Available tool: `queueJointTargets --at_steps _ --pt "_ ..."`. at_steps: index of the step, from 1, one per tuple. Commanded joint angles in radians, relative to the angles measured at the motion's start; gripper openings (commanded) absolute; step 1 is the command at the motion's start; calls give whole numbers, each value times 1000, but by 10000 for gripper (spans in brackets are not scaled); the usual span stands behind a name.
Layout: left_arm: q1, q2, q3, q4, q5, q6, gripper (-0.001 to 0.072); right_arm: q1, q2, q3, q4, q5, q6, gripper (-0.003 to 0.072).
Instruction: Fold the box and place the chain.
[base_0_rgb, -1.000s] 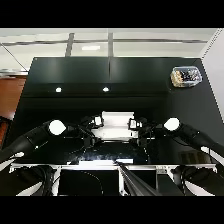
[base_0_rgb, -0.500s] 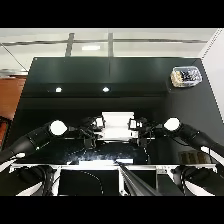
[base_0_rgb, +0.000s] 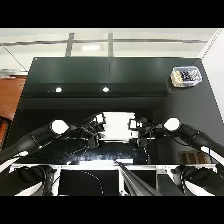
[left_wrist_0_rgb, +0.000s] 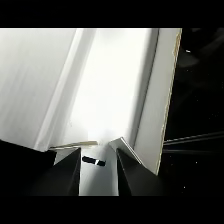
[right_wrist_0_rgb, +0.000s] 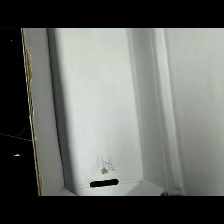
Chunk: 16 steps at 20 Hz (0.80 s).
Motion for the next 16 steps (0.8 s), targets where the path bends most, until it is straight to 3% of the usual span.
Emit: queueJointTargets --at_steps 1,9,10,12,13,14,15,16 --pt "-12 -34 1 -139 4 97 273 0 -1 0 1 0 2 456" --pt "-19 -36 1 -84 19 100 275 0 -1 0 1 0 2 456" --pt "-19 -36 1 -73 19 100 308 0 -1 0 1 0 2 456" --pt "-19 -36 1 -65 19 100 494 0 -1 0 1 0 2 456" --pt "-19 -36 1 -65 19 100 510 0 -1 0 1 0 2 456" --pt "-19 -36 1 -66 19 93 451 0 -1 0 1 0 2 456" --pt "-19 -36 1 -66 19 93 288 0 0 0 1 0 2 456" --pt "-19 -36 1 -66 19 95 295 0 -1 0 1 0 2 456"
